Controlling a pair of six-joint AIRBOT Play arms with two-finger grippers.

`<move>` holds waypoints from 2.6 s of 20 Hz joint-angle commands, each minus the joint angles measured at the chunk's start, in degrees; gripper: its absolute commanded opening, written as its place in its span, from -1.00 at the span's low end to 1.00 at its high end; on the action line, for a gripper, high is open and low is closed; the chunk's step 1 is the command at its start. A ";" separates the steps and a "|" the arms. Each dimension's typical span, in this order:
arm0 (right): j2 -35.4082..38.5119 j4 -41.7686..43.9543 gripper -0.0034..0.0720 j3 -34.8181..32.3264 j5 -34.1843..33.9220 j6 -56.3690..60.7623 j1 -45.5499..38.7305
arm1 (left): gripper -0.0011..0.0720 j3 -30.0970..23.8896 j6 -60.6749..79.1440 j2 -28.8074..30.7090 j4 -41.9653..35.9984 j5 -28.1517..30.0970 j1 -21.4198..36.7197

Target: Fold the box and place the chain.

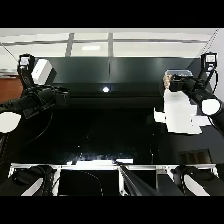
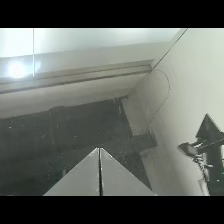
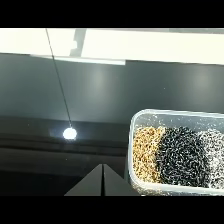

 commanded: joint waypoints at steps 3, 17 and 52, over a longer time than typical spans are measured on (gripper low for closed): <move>0.04 0.00 -0.90 -0.02 0.00 0.00 0.04 | -0.90 -0.02 0.00 -0.04 -0.02 -0.02 0.00; 0.07 13.57 -0.90 -0.02 0.83 1.01 0.07 | -0.90 -15.50 -1.68 -0.04 -15.91 0.59 -9.77; -47.36 6.36 0.87 38.75 83.06 -4.52 -52.04 | 0.96 -15.47 -2.16 -0.04 -16.17 10.45 -9.77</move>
